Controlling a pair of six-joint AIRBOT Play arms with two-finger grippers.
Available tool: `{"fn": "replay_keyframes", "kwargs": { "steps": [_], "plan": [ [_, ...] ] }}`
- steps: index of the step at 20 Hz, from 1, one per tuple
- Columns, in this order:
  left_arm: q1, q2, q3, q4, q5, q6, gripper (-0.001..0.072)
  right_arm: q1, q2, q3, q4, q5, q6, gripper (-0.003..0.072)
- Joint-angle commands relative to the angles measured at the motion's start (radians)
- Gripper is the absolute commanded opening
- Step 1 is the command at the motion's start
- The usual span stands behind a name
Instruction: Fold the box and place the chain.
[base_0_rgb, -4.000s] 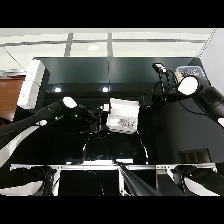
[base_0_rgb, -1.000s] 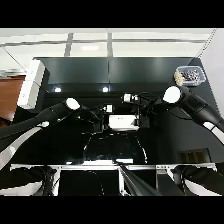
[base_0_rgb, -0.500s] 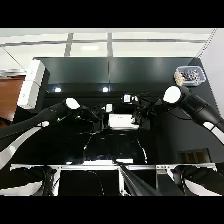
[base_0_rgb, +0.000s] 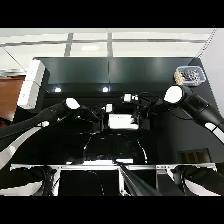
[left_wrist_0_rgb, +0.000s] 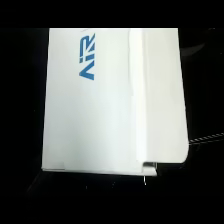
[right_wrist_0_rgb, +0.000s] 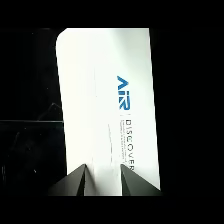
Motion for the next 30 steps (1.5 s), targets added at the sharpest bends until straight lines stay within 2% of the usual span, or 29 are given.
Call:
{"fn": "replay_keyframes", "kwargs": {
  "steps": [1,30],
  "plan": [
    [0.000,-0.001,0.000,0.000,0.001,0.000,0.0303,0.000,0.002,0.001,-0.002,-0.005,0.003,0.0072],
    [0.000,-0.001,0.000,0.000,0.001,0.000,0.0303,0.000,0.020,-0.017,0.002,-0.024,0.012,0.0061]
  ]
}}
